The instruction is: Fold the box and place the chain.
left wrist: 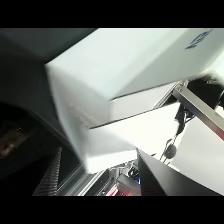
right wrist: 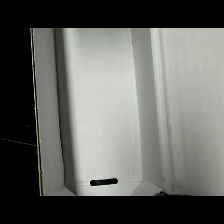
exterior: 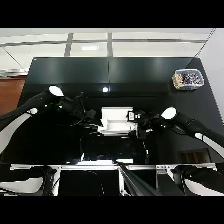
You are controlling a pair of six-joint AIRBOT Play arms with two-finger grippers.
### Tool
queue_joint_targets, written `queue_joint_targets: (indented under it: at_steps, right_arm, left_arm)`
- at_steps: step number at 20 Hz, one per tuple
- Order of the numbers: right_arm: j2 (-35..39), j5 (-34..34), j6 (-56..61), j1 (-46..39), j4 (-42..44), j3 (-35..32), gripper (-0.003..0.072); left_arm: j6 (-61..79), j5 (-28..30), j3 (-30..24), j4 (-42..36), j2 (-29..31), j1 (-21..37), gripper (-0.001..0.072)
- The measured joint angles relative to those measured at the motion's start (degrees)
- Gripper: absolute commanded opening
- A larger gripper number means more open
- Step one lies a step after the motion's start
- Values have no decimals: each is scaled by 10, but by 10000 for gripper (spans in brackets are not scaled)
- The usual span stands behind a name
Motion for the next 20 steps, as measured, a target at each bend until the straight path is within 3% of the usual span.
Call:
queue_joint_targets:
  at_steps: [10, 20]
  right_arm:
    - [0, 0, 0, 0, 0, 0, 296]
    - [0, 0, 0, 0, 0, 0, 296]
  left_arm:
    - [-191, 49, 93, 135, 1, -120, 538]
    - [-437, 104, 132, 372, 1, -243, 537]
